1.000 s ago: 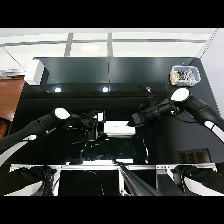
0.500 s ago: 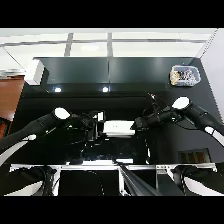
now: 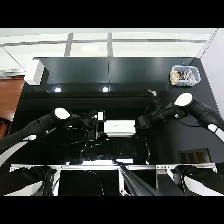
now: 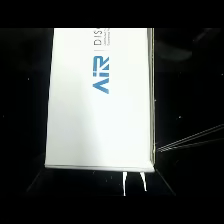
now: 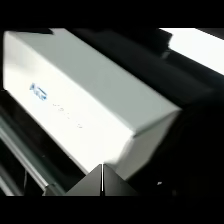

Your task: Fold the box and place the chain.

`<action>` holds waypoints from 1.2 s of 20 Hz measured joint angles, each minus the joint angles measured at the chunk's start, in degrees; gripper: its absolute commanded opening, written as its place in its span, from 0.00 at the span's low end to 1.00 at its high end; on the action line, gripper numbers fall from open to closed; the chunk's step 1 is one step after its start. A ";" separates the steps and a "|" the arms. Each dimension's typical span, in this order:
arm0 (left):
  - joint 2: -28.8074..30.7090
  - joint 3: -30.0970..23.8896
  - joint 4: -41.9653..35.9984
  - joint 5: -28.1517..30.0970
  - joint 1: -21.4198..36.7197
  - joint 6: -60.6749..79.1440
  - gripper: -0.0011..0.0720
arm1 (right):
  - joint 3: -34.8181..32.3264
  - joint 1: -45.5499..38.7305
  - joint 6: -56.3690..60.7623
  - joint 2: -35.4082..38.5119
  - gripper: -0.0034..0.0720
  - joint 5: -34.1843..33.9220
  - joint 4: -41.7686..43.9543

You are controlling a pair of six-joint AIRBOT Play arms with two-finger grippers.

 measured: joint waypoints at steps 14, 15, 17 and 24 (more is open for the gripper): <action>4.11 13.38 15.61 -8.20 -3.98 -29.35 0.99 | 8.33 -26.51 -0.59 9.92 0.06 10.80 -9.64; 1.77 15.47 15.91 -8.26 -5.16 -30.64 0.99 | 8.31 -26.84 -0.85 9.97 0.06 10.75 -10.03; -3.17 19.56 16.26 -8.46 -7.19 -33.24 0.99 | 8.26 -27.34 -1.55 10.08 0.06 10.54 -10.51; -12.20 27.47 16.83 -13.07 -11.72 -38.66 0.99 | 8.26 -27.76 -2.89 10.12 0.06 9.35 -11.13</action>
